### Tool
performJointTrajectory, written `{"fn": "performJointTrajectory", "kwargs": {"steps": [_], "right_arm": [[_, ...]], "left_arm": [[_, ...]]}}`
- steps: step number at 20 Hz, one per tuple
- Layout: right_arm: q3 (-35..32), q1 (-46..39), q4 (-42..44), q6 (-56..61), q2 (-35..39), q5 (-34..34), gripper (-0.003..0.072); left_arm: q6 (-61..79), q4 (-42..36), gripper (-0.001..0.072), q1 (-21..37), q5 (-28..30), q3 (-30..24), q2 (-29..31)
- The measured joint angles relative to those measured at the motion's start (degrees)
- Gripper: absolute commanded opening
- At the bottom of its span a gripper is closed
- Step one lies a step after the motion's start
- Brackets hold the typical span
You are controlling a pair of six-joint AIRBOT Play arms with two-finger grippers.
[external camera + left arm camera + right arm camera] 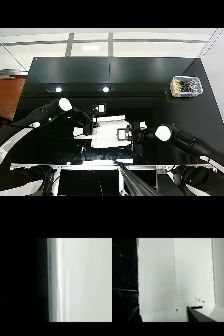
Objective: Fold the box and place the chain.
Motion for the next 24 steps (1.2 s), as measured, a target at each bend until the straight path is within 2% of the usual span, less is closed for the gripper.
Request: {"fn": "performJointTrajectory", "kwargs": {"steps": [10,24], "right_arm": [[0.2,0.5,-3.4,9.5,2.2,-3.5,0.072],[0.3,0.0,-4.3,12.6,6.5,-10.4,0.072]], "left_arm": [[-0.2,0.0,0.003,0.0,0.1,0.0,0.0],[0.9,2.0,0.0027,-1.2,-0.3,0.0,0.1]]}}
